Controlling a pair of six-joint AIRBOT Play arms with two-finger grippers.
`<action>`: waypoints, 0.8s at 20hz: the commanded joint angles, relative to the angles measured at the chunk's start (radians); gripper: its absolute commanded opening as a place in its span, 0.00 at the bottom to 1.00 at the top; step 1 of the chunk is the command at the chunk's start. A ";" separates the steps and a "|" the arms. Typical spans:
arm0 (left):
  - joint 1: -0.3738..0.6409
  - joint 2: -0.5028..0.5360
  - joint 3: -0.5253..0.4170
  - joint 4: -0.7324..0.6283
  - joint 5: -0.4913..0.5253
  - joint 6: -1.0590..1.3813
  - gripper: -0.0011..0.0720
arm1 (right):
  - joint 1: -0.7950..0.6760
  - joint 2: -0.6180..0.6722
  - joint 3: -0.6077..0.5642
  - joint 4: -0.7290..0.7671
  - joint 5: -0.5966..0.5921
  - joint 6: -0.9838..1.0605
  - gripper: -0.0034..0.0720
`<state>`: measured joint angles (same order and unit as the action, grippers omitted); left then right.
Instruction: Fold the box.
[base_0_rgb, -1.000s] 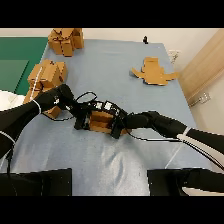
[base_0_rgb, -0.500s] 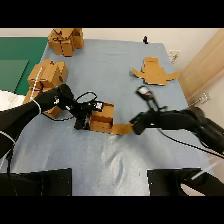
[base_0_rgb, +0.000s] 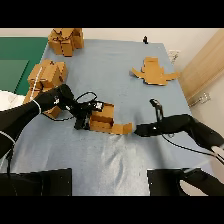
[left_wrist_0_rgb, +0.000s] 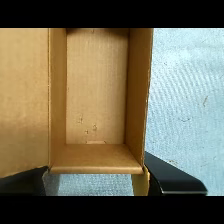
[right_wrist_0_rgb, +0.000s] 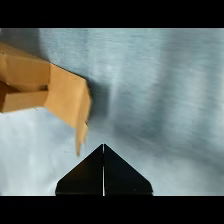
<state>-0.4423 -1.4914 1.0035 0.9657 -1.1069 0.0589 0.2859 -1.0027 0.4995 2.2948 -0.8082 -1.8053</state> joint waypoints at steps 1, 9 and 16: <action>0.000 0.000 0.000 0.000 0.000 0.000 0.40 | 0.036 -0.187 0.065 0.260 0.041 -0.179 0.05; 0.000 0.000 0.000 0.000 -0.005 -0.002 0.40 | 0.102 -0.202 0.182 0.297 -0.040 -0.196 0.23; 0.000 0.000 0.000 0.000 -0.003 -0.008 0.40 | 0.103 -0.212 0.182 0.341 -0.070 -0.193 0.28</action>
<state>-0.4423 -1.4914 1.0035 0.9657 -1.1095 0.0521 0.3874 -1.2083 0.6785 2.6095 -0.8688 -1.9965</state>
